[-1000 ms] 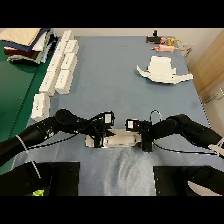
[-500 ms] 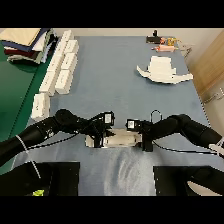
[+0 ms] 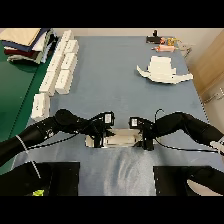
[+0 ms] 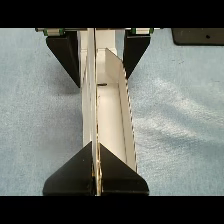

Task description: Fold the box.

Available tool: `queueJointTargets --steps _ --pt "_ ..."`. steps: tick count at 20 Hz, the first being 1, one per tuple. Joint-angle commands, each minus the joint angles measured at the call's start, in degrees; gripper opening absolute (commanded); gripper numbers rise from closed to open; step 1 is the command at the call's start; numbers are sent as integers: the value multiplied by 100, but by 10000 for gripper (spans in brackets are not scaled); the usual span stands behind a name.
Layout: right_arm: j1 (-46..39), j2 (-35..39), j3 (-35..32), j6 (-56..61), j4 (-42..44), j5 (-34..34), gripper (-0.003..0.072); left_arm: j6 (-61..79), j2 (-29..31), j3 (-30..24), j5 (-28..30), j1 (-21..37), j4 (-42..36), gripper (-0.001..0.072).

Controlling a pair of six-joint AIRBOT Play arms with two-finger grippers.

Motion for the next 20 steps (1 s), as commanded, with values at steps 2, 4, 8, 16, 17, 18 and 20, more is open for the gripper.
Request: queueJointTargets --steps 2,4,8,16,17,18,20 --pt "-35 -52 -2 -92 -20 -63 601 0 -2 0 2 -2 -2 13" --pt "-35 -52 -2 -94 -37 -61 601 0 -2 0 2 -2 -2 13" --pt "-20 -66 -4 -83 -28 -153 601 0 -2 0 2 -2 0 13" --pt "-11 -352 -2 -85 11 -144 581 0 -2 0 2 -2 0 13" --pt "-11 -352 -2 -83 11 -144 581 0 -2 0 2 -2 0 13" --pt "-11 -354 -2 -83 11 -144 580 0 -2 0 2 -2 0 13" --pt "-11 -354 -4 -83 9 -184 452 0 -2 0 2 -2 0 13"
